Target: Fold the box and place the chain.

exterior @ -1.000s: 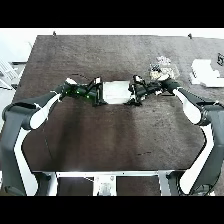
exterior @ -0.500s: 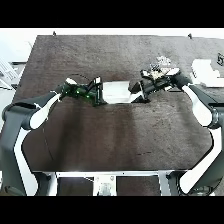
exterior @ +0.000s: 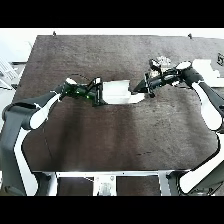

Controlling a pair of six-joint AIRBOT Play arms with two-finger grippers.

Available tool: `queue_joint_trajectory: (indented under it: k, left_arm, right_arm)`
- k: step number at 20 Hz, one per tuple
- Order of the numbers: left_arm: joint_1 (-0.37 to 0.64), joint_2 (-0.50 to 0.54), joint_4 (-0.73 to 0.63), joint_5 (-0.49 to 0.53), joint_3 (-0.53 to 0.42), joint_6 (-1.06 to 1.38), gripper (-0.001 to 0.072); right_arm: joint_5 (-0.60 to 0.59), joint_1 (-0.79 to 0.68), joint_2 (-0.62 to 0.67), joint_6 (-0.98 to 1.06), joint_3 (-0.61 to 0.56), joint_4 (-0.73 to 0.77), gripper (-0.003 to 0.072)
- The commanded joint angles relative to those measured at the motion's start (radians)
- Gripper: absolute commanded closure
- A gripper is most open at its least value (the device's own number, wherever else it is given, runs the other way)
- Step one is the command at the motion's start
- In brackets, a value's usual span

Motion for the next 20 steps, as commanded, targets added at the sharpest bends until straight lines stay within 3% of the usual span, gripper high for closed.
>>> queue_joint_trajectory:
  k: [1,7,12,20]
  left_arm:
    - [0.000,0.000,0.000,-0.001,-0.001,0.001,0.0239]
    - [0.000,0.000,0.000,-0.001,0.000,0.001,0.0239]
    - [0.000,0.000,0.000,-0.001,0.000,0.001,0.0238]
    - [0.000,0.000,0.000,-0.001,0.000,0.001,0.0239]
  right_arm:
    - [-0.093,0.056,0.003,0.076,0.000,0.053,0.0677]
    - [-0.320,0.093,-0.007,0.075,0.000,0.050,0.0678]
    - [-0.369,0.098,-0.061,0.098,0.024,0.045,0.0679]
    - [-0.349,0.121,-0.119,0.190,0.052,-0.032,0.0679]
